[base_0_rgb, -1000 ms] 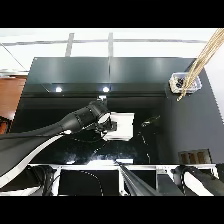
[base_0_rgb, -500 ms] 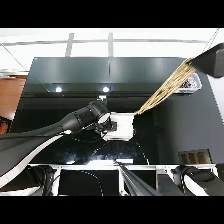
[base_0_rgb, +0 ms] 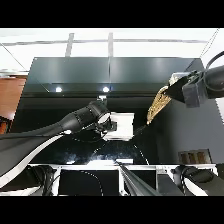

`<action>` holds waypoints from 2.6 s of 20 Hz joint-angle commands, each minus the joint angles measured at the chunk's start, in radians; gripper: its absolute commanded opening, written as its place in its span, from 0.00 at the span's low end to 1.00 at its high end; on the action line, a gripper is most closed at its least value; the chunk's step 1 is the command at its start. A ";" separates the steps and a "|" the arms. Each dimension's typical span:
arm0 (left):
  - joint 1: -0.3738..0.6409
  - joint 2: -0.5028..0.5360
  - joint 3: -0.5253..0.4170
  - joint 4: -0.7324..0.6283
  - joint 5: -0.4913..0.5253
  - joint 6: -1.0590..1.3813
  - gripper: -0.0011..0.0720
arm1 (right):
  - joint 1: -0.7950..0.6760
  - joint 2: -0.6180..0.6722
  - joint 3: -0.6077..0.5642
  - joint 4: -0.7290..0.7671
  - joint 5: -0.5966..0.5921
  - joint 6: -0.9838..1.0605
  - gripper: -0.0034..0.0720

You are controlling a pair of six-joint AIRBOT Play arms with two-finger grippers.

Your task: Fold the box and place the chain.

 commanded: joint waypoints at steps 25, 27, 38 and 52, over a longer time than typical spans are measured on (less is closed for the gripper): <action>0.001 -0.001 0.000 0.000 0.000 0.000 0.05 | 0.062 -0.002 -0.111 0.227 -0.169 -0.037 0.06; 0.001 -0.001 0.000 0.000 0.000 0.000 0.05 | 0.062 -0.002 -0.202 0.227 -0.193 -0.039 0.06; 0.001 -0.001 0.000 0.000 0.000 0.000 0.05 | 0.124 -0.003 -0.612 0.287 -0.450 -0.037 0.06; 0.001 -0.001 0.000 0.000 0.000 0.000 0.05 | 0.151 -0.021 -0.459 0.297 -0.409 -0.038 0.06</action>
